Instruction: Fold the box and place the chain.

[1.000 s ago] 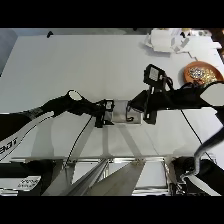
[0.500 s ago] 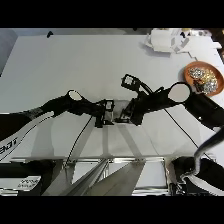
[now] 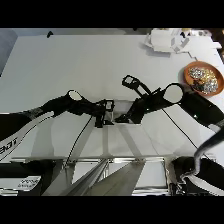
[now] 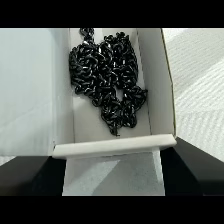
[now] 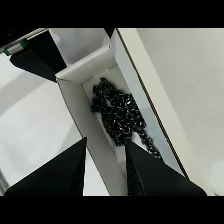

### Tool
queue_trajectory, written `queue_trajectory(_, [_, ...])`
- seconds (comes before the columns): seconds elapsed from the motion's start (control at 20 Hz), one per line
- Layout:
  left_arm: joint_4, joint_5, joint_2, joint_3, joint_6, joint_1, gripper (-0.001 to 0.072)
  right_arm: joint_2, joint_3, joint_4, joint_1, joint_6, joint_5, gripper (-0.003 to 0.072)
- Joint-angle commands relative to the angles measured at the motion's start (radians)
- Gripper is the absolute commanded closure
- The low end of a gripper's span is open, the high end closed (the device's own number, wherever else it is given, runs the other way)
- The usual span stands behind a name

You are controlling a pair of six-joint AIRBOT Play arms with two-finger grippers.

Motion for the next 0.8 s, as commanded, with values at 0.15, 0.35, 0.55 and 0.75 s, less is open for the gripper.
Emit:
queue_trajectory(0.15, [0.000,0.000,0.000,0.000,0.000,0.000,0.0503,0.189,0.046,-0.240,-0.050,0.024,0.004,0.0413])
queue_trajectory(0.35, [0.000,0.000,0.000,0.000,0.000,0.000,0.0503,0.182,0.042,-0.294,-0.240,0.073,0.061,0.0443])
queue_trajectory(0.55, [0.000,0.000,0.000,0.000,0.000,0.000,0.0503,0.085,0.042,-0.295,-0.411,0.221,0.114,0.0573])
queue_trajectory(0.75, [0.000,0.000,0.000,0.000,0.000,0.000,0.0503,-0.023,0.042,-0.301,-0.463,0.443,0.057,0.0349])
